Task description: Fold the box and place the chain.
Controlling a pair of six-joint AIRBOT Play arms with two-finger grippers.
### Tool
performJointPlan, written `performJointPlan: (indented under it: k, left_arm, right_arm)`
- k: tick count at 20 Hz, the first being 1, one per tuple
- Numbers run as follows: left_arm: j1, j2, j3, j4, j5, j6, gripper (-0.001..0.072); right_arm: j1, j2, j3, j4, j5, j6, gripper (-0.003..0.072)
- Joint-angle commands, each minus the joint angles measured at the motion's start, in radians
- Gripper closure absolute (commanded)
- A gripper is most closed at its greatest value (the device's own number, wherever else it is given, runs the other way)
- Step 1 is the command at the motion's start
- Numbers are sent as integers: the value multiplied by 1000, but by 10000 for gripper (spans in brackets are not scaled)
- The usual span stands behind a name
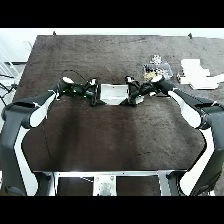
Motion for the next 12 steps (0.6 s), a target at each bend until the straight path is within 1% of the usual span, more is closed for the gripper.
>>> performJointPlan:
  k: [1,10,12]
  left_arm:
    - [1,-1,0,2,5,-1,248]
    - [1,0,0,-6,4,-1,248]
    - [1,0,0,-6,-10,-1,248]
  right_arm:
    - [0,0,0,0,1,0,103]
    - [0,0,0,0,1,0,102]
    - [0,0,0,0,1,0,102]
